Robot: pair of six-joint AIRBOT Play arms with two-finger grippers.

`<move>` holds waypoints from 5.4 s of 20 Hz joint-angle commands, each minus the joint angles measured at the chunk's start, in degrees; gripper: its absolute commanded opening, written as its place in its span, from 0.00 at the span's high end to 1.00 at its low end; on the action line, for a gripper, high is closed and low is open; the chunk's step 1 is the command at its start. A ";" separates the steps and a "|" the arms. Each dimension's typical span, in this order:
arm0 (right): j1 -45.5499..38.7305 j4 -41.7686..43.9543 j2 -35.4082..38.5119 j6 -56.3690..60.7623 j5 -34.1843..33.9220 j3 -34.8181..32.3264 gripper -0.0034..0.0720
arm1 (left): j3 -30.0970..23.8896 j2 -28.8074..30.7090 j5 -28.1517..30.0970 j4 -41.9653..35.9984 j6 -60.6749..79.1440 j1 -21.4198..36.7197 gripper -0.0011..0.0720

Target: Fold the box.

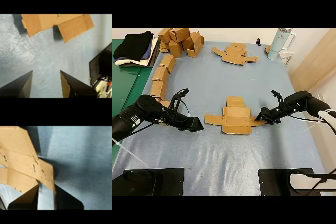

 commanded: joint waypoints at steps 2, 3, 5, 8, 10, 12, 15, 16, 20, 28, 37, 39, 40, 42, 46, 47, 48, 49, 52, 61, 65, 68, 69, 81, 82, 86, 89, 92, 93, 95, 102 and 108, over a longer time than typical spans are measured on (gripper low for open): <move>0.61 1.14 -2.69 -3.80 -2.40 3.10 0.75 | 0.04 -0.04 -0.39 -3.76 -0.09 0.02 0.27; 0.85 2.21 -2.71 -5.68 -4.46 3.10 0.75 | 0.04 -0.04 -0.07 -3.87 -0.11 0.02 0.27; 2.43 2.56 -2.45 -8.13 -7.23 2.95 0.76 | 0.68 -0.20 -0.46 -3.91 -0.24 0.04 0.27; 6.67 3.85 -2.32 -11.85 -5.73 2.73 0.95 | 3.98 -1.99 -2.91 -3.89 -0.37 0.22 0.27; 10.29 5.29 -1.20 -14.14 -4.48 1.79 0.95 | 7.39 -4.87 -4.68 -3.93 -0.31 1.68 0.27; 13.84 5.33 1.18 -15.76 -2.49 0.00 0.95 | 10.60 -8.52 -6.29 -4.52 0.26 4.17 0.27; 18.40 5.44 6.93 -19.80 6.12 -4.76 0.95 | 11.47 -13.75 -7.17 -9.09 2.25 7.30 0.27; 19.78 5.25 8.55 -19.85 8.59 -6.34 0.95 | 11.47 -15.23 -7.17 -9.31 2.97 7.82 0.27; 23.28 5.25 11.02 -19.63 10.93 -9.68 0.95 | 11.47 -21.42 -7.80 -10.23 4.98 8.61 0.27; 26.27 5.25 10.99 -19.56 12.31 -9.75 0.95 | 14.64 -37.68 -15.91 -29.40 22.71 8.48 0.27; 26.27 4.81 10.99 -19.56 13.68 -9.75 0.95 | 16.94 -39.58 -23.17 -28.89 25.88 8.50 0.28; 26.27 4.79 10.99 -19.58 14.27 -9.75 0.95 | 16.94 -39.58 -25.46 -26.95 26.36 8.50 0.67; 26.27 4.81 10.99 -19.56 14.62 -9.75 0.95 | 16.94 -39.58 -26.45 -25.55 26.51 8.48 0.73; 26.27 4.81 10.99 -19.58 15.13 -9.75 0.95 | 16.94 -39.58 -27.67 -23.39 25.92 8.48 0.73; 26.27 4.79 10.99 -19.56 15.10 -9.75 0.95 | 16.94 -39.58 -25.70 -22.75 25.81 8.48 0.76; 26.29 4.81 10.99 -19.56 15.10 -9.75 0.95 | 16.94 -39.58 -25.29 -22.75 25.88 8.48 0.76; 26.29 4.81 10.99 -19.56 15.10 -9.75 0.95 | 16.94 -39.58 -24.81 -22.75 25.88 8.48 0.76; 26.29 4.81 10.99 -19.56 15.10 -9.75 0.95 | 16.94 -39.58 -24.46 -22.77 25.97 8.48 0.76; 26.29 4.81 10.99 -19.56 15.08 -9.75 0.95 | 16.96 -39.58 -23.02 -23.19 26.25 8.50 0.76; 26.29 4.07 10.99 -19.56 14.88 -9.75 0.95 | 16.96 -39.58 -22.16 -25.49 27.30 9.44 0.76; 26.27 3.91 10.99 -19.58 14.95 -9.75 0.95 | 16.96 -39.58 -22.67 -25.46 27.08 10.64 0.79; 26.27 3.93 10.99 -19.56 15.08 -9.75 0.95 | 16.94 -39.58 -24.28 -25.03 28.22 10.01 0.97; 26.27 3.93 10.99 -19.56 15.34 -9.75 0.95 | 16.94 -39.58 -24.30 -24.96 28.46 9.75 0.97; 15.23 -7.69 11.10 3.80 19.28 -2.82 0.47 | 19.78 -30.69 -11.39 -24.59 43.36 -0.63 0.97; 14.10 -7.45 11.10 5.22 19.37 -2.58 0.55 | 19.78 -29.00 -10.08 -23.76 45.46 -1.97 0.97; 13.77 -4.90 11.06 5.51 19.67 -2.60 0.95 | 19.78 -25.18 -3.17 -20.90 55.56 -8.15 0.97; 13.77 -1.95 11.06 5.57 21.86 -2.60 0.95 | 19.19 -25.46 -1.03 -18.67 60.33 -12.28 0.97; 13.77 -1.62 11.06 5.60 22.82 -2.60 0.95 | 18.21 -26.40 1.99 -18.36 63.60 -13.25 0.97; 13.88 -1.31 11.06 5.60 22.80 -2.60 0.95 | 18.21 -27.19 2.80 -18.36 63.65 -13.07 0.97; 14.93 -1.29 11.04 5.55 23.04 -2.60 0.95 | 18.27 -28.74 3.34 -18.43 64.59 -12.26 0.97; 17.11 -1.36 11.04 5.57 25.38 -2.60 0.95 | 18.27 -29.90 3.17 -18.43 64.35 -8.79 0.97; 17.11 -1.40 11.04 5.57 25.38 -2.62 0.95 | 18.27 -29.92 -0.72 -18.95 64.39 -9.22 0.97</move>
